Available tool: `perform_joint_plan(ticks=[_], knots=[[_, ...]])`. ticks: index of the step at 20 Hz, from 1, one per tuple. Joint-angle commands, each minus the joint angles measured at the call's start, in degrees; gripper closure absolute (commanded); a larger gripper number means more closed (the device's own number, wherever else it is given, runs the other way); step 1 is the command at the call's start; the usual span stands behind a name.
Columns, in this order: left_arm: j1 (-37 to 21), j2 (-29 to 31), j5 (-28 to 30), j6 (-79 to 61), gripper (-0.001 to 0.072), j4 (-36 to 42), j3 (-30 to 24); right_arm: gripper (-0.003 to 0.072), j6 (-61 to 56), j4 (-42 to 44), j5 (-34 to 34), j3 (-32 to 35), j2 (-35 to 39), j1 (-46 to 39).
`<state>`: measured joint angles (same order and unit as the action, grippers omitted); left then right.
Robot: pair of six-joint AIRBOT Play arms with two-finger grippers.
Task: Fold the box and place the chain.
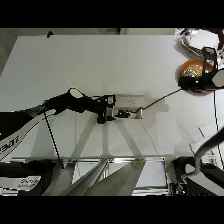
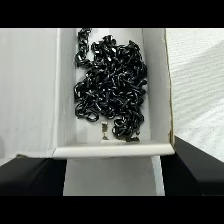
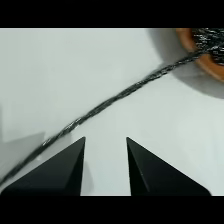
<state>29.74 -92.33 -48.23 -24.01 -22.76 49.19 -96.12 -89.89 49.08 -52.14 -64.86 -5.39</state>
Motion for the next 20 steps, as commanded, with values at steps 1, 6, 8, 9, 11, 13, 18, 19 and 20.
perform_joint_plan(ticks=[1,6,8,9,11,13,18,19,20], knots=[[0.0,0.02,0.0,0.0,0.0438,-0.02,-0.02,0.0336,-2.05,0.98,-9.57,1.75,-8.61,-5.53],[0.0,0.02,0.02,0.0,0.0438,-0.02,-0.02,0.0337,-10.84,-0.35,-20.17,1.75,-17.88,-5.7],[0.0,0.02,0.0,0.0,0.0438,-0.02,-0.02,0.0344,-13.7,-0.35,-24.79,1.73,-18.97,-5.95],[0.0,0.02,0.0,0.0,0.0438,-0.02,-0.02,0.0347,-15.45,-0.61,-25.83,1.73,-19.54,-6.12],[0.0,0.02,0.0,0.0,0.0438,-0.02,-0.02,0.0347,-19.47,-1.38,-25.9,1.73,-20.81,-7.39],[0.0,0.02,0.0,0.0,0.0438,-0.02,-0.02,0.0355,-19.58,-1.36,-26.25,1.73,-21.35,-9.18],[0.0,0.02,0.0,0.0,0.0438,-0.02,-0.02,0.0677,-18.36,-0.24,-26.51,1.73,-21.11,-10.03],[0.0,0.02,0.0,0.0,0.0438,-0.02,-0.02,0.0677,-14.93,1.29,-25.97,1.73,-20.2,-9.07],[0.0,0.02,0.0,0.0,0.0438,-0.02,-0.02,0.0677,-11.08,2.47,-25.92,1.73,-18.53,-7.85]])
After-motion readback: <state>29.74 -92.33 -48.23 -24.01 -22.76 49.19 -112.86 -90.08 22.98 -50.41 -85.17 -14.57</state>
